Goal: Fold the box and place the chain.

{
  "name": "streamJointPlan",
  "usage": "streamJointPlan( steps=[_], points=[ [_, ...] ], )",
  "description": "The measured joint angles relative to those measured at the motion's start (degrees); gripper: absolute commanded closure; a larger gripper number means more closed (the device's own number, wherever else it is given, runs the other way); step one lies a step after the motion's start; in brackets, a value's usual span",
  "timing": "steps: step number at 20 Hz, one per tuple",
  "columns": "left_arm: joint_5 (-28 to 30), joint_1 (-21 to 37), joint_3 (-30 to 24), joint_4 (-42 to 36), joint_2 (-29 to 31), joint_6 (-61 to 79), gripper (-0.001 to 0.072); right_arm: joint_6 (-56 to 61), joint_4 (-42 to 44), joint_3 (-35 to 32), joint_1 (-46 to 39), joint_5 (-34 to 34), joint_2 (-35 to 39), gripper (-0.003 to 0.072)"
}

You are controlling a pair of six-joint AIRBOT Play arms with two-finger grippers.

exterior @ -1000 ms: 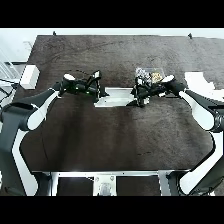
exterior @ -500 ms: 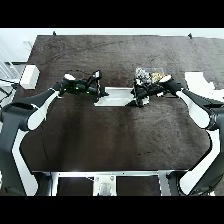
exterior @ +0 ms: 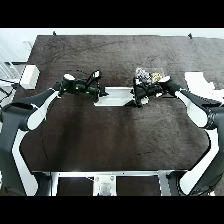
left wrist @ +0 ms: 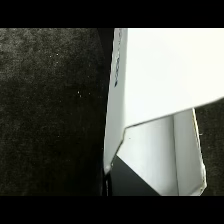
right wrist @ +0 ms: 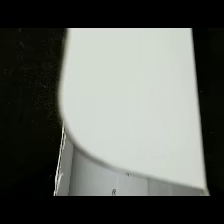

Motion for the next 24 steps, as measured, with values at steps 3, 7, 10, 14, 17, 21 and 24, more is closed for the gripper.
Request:
streamJointPlan(
  steps=[3, 7, 10, 14, 17, 21, 24],
  points=[
    [0.0, 0.0, 0.0, 0.0, 0.0, 0.0, 0.0687, 0.4, 0.5, 0.0, 0.0, 0.0, -0.5, 0.0086],
    [-0.1, 0.0, 0.0, 0.0, 0.0, 0.0, 0.0688, 0.9, 0.7, 0.0, 0.0, 0.0, -0.8, 0.0086],
    [-0.1, 0.0, 0.0, 0.0, 0.0, 0.0, 0.0687, 1.1, 1.3, 0.0, -0.2, 0.1, -1.0, 0.0090],
    [-0.1, 0.0, 0.0, 0.0, 0.0, 0.0, 0.0687, 1.3, 2.1, 0.0, -0.7, 0.1, -1.3, 0.0091],
    [-0.1, 0.0, 0.0, 0.0, 0.0, 0.0, 0.0688, 1.6, 2.7, 0.0, -0.9, 0.1, -1.5, 0.0101],
    [-0.1, 0.0, 0.0, 0.0, 0.0, 0.0, 0.0688, 2.2, 3.0, 0.0, -0.9, 0.1, -1.6, 0.0102],
    [-0.1, 0.0, 0.0, 0.0, 0.0, 0.0, 0.0687, 2.3, 3.0, 0.0, -0.9, 0.0, -1.6, 0.0100]
  ],
)
